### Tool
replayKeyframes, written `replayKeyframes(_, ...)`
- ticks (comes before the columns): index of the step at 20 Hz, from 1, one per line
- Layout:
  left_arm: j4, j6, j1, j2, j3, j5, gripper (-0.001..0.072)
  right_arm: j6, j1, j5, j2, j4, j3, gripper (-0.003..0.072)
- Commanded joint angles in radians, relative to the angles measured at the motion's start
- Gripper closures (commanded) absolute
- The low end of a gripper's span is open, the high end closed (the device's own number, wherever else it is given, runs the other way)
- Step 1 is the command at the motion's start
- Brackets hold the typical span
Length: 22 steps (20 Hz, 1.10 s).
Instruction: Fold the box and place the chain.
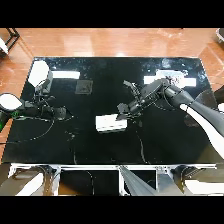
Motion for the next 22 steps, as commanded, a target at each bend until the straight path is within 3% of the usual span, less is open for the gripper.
replayKeyframes(1, 0.0, 0.0, 0.0, 0.0, 0.0, 0.0, 0.0079, 0.0, 0.004, 0.015, -0.001, -0.01, -0.002, 0.0667)
replayKeyframes(22, 0.0, 0.0, 0.0, 0.0, 0.0, 0.0, 0.0079, 0.003, 0.06, 0.056, -0.05, -0.05, -0.002, 0.0667)
